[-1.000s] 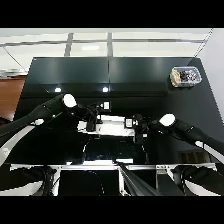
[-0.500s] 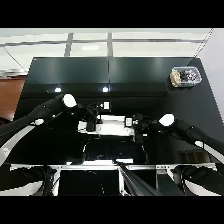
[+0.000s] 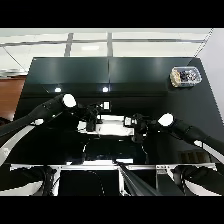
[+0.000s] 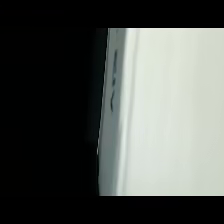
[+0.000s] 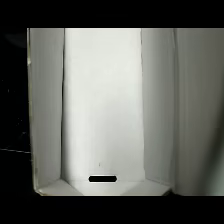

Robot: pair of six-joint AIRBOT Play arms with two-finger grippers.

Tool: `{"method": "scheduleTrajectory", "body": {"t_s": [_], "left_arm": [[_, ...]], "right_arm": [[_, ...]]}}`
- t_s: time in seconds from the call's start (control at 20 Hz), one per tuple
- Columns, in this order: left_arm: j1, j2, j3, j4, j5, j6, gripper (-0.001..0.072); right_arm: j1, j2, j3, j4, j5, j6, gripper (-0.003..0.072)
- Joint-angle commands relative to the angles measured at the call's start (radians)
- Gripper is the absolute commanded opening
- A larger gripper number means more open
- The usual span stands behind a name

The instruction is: Fold the box and place the chain.

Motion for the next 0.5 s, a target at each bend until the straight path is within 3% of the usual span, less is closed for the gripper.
{"method": "scheduleTrajectory", "body": {"t_s": [0.0, 0.1, 0.25, 0.3, 0.45], "left_arm": [[0.000, 0.000, 0.001, -0.002, -0.007, 0.000, 0.0030], [0.000, 0.001, 0.001, 0.002, -0.042, 0.000, 0.0070], [0.006, 0.021, 0.008, 0.003, -0.049, -0.001, 0.0507], [0.014, 0.032, 0.019, 0.005, -0.068, -0.024, 0.0568], [0.047, 0.083, 0.066, 0.097, -0.183, -0.160, 0.0585]], "right_arm": [[0.002, -0.001, 0.001, -0.008, -0.002, -0.001, 0.0446], [0.002, -0.001, 0.001, -0.012, -0.002, -0.002, 0.0442], [0.002, -0.001, 0.001, -0.015, 0.002, -0.002, 0.0442], [0.002, -0.001, 0.001, -0.016, 0.004, -0.002, 0.0429], [0.002, -0.001, 0.001, -0.027, 0.041, -0.023, 0.0424]]}}
